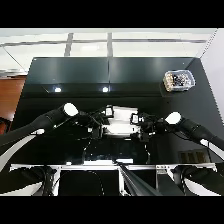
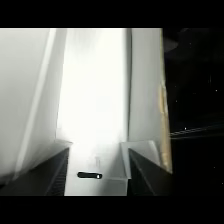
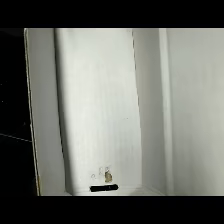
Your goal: Fold the box and place the chain.
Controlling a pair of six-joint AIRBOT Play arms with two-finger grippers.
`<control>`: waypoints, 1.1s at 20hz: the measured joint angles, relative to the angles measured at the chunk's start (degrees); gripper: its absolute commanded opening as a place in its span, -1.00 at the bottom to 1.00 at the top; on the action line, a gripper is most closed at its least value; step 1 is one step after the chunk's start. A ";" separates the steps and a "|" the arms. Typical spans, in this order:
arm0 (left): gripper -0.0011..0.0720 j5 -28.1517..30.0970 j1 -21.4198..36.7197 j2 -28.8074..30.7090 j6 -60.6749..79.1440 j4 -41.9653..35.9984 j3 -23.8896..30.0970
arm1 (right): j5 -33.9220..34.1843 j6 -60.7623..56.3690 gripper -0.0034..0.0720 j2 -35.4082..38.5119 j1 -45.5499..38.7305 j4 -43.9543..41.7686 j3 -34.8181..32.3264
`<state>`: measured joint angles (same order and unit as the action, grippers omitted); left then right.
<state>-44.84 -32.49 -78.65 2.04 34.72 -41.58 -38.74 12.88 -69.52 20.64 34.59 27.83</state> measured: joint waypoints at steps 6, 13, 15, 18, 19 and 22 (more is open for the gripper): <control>-0.91 -0.59 0.17 0.39 -3.45 -0.20 0.00 | 0.00 0.00 -0.42 0.00 0.00 0.00 0.00; -0.91 -4.15 5.55 12.44 -26.38 16.61 0.00 | 0.02 0.00 -0.42 0.00 0.00 -0.02 0.00; -0.91 -5.57 10.05 16.61 -35.54 20.79 0.20 | 0.02 0.00 -0.42 0.00 0.00 -0.02 0.00; -0.91 -6.27 18.27 18.40 -53.31 23.19 2.40 | 0.02 0.00 -0.41 0.00 0.00 -0.02 0.00; -0.91 -6.95 21.03 17.64 -59.17 22.73 3.43 | 0.02 0.00 -0.42 0.00 0.00 -0.02 0.00; -0.92 -13.60 28.39 11.43 -66.40 14.29 6.25 | 0.02 0.00 -0.41 0.00 0.00 -0.02 0.00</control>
<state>-58.43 -4.10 -67.22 -64.36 49.01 -35.33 -38.72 12.88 -69.52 20.64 34.57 27.83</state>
